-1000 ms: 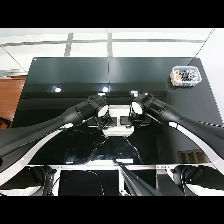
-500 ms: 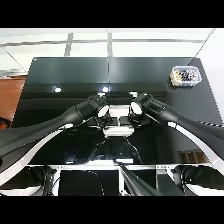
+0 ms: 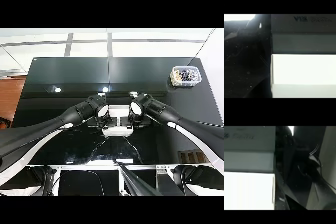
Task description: Fold the box and place the chain.
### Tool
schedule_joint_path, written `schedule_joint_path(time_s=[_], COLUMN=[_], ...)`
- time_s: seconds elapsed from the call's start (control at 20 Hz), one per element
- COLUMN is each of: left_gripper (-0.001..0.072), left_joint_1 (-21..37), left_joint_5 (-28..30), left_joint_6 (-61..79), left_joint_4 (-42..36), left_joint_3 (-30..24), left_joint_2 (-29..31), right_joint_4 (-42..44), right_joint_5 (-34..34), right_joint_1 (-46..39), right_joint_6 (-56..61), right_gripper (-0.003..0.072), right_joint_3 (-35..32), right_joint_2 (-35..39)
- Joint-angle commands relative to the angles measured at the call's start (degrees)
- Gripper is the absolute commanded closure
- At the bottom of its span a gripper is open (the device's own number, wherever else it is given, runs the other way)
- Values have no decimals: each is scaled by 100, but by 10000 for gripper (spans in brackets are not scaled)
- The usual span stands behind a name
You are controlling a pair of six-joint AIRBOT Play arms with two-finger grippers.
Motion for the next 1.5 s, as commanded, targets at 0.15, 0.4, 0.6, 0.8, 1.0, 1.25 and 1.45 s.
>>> schedule_joint_path(time_s=[0.15, 0.4, 0.6, 0.8, 1.0, 1.25, 1.45], left_gripper=[681, 681, 681, 681, 681, 681, 681], left_joint_1=[4, 2, 4, 2, 2, 2, 2], left_joint_5=[11, 11, 9, 9, 13, 11, 13], left_joint_6=[-4, -4, 0, 15, 15, 15, 15], left_joint_4=[-11, -11, -11, -11, -11, -11, -13], left_joint_3=[4, 4, 4, 4, 4, 4, 4], left_joint_2=[-2, -2, -2, -2, -2, -2, -2], right_joint_4=[52, 48, 94, -527, -3410, -4419, -2308], right_joint_5=[79, 61, 144, 616, 1080, -509, -1681], right_joint_1=[13, 7, 7, -7, -26, -1587, -3591], right_joint_6=[-72, -107, -619, -863, -866, -577, -669], right_gripper=[672, 258, 241, 242, 242, 222, -33], right_joint_3=[4, 7, 24, 24, 15, 13, 17], right_joint_2=[-2, 13, 525, 1864, 2938, 2929, 2070])
